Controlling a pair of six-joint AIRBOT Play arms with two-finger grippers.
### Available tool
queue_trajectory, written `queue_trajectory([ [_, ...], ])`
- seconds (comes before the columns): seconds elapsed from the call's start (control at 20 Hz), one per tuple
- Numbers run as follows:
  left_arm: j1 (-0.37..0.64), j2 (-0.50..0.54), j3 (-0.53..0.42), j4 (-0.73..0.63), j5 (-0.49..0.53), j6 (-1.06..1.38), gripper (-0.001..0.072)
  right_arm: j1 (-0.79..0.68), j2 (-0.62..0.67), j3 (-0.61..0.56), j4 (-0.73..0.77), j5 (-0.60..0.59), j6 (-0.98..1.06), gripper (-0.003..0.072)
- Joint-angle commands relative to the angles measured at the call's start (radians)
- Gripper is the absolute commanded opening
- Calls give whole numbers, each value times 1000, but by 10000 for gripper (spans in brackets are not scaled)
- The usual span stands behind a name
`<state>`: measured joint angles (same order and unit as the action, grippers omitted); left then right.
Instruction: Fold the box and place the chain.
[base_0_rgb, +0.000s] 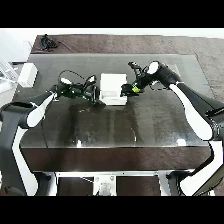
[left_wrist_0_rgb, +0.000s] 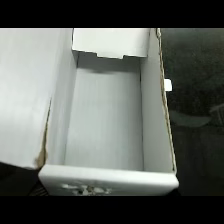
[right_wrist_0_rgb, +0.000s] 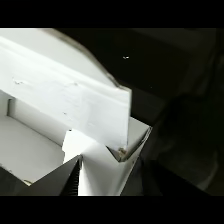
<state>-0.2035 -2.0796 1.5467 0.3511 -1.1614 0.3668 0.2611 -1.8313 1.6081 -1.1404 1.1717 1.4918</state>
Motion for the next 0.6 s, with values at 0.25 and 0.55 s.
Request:
queue_trajectory([
  [0.25, 0, 0, 0, 0, 0, 0, 477, 79, -4, 27, -219, -4, 212, 435],
  [0.55, 0, 0, 0, 0, 0, 0, 477, 122, -7, 37, -320, 0, 314, 404],
])
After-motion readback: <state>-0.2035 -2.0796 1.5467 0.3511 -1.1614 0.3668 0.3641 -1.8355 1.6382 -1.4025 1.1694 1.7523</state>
